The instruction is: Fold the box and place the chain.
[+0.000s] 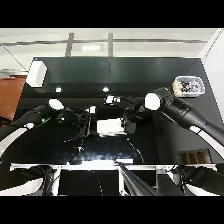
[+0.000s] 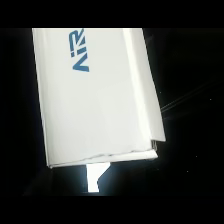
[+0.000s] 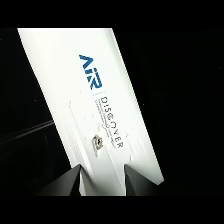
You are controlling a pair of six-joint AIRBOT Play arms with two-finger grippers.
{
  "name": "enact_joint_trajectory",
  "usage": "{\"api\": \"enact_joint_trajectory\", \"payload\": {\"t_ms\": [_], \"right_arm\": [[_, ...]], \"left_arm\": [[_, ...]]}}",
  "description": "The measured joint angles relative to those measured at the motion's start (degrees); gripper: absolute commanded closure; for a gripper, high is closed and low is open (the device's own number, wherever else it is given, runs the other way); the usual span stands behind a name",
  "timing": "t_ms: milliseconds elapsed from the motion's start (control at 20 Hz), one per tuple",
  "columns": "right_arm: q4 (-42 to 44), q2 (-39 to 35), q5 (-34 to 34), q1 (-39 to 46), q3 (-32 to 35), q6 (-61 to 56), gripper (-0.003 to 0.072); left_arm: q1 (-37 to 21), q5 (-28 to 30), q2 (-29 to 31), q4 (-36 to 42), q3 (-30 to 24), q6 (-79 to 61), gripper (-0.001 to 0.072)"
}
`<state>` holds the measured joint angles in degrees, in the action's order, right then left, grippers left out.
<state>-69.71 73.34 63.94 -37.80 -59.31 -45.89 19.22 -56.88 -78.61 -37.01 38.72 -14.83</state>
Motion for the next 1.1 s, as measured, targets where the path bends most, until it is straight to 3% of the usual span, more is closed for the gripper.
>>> {"api": "enact_joint_trajectory", "payload": {"t_ms": [500,600,750,800,900,1100], "right_arm": [[-0.8,0.0,-1.2,-0.1,-0.7,-3.0,0.0391],[-0.8,0.0,-1.3,-0.1,-0.7,-3.4,0.0392],[-0.9,0.0,-1.5,-0.1,-0.7,-4.2,0.0392],[-0.9,0.0,-1.5,-0.1,-0.7,-4.3,0.0392],[-0.9,0.0,-1.7,-0.1,-0.7,-4.7,0.0392],[-1.0,0.0,-1.7,-0.1,-0.7,-4.9,0.0391]], "left_arm": [[0.0,0.1,0.0,0.0,0.0,0.0,0.0210],[0.0,0.0,0.0,0.0,0.0,0.8,0.0154],[0.0,0.0,0.0,0.0,0.0,3.5,0.0134],[0.0,0.0,0.0,0.0,-0.1,4.3,0.0064],[0.0,-0.5,-0.1,-1.0,-0.2,5.3,0.0022],[0.0,0.1,-0.1,0.3,-0.1,7.2,0.0020]]}}
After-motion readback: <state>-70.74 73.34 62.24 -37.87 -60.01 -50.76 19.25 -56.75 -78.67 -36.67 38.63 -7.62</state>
